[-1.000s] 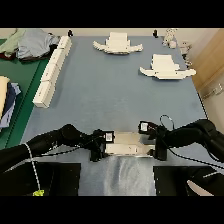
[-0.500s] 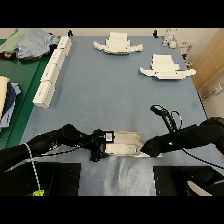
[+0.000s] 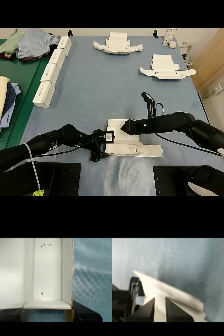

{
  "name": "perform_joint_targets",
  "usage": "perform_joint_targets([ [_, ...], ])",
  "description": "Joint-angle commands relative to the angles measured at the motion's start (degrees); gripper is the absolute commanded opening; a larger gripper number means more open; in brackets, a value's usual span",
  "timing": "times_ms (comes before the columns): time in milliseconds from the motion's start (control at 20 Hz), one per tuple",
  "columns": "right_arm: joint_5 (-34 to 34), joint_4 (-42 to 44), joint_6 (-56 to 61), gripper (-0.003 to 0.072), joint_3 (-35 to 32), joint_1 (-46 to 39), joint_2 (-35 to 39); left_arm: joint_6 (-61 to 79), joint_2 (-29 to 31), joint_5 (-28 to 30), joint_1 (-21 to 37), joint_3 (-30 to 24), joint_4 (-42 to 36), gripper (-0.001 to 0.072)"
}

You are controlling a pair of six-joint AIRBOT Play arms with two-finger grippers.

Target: Fold the box.

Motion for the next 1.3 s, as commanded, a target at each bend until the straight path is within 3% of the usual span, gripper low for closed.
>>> perform_joint_targets([
  [0, 4.70, -1.38, 0.37, 0.0194, 0.52, 0.46, -7.93, 0.02, 0.04, 0.02, 0.00, 0.02, 0.00, 0.0513],
  [200, 4.74, -1.53, -0.81, 0.0193, 0.52, 2.36, -12.94, 0.02, 0.04, 0.02, 0.00, 0.02, 0.00, 0.0513],
  [500, 4.74, -1.53, -1.68, 0.0194, 0.55, 2.86, -12.90, 0.02, 0.04, 0.02, 0.00, 0.02, 0.00, 0.0513],
  [650, 4.66, -2.10, -2.19, 0.0194, 0.55, 2.82, -9.57, 0.02, 0.04, 0.02, 0.00, 0.02, 0.00, 0.0513],
  [800, 2.25, -6.12, -2.16, 0.0194, 0.55, 2.80, -0.50, 0.02, 0.04, 0.02, 0.00, 0.02, 0.00, 0.0513],
  [900, -2.86, -11.19, -2.14, 0.0195, 0.55, 2.80, 6.58, 0.02, 0.04, 0.02, 0.00, 0.02, 0.00, 0.0513],
  [1100, -24.59, -23.21, -6.78, 0.0195, 0.48, 2.86, 17.99, 0.02, 0.04, 0.02, 0.00, 0.02, 0.00, 0.0513],
  [1150, -30.47, -24.17, -11.19, 0.0212, 0.22, 2.86, 19.80, 0.02, 0.04, 0.02, 0.00, 0.02, 0.00, 0.0513],
  [1250, -37.33, -25.94, -18.18, 0.0522, -1.03, 2.86, 21.49, 0.02, 0.04, 0.02, 0.00, 0.02, 0.00, 0.0513],
])
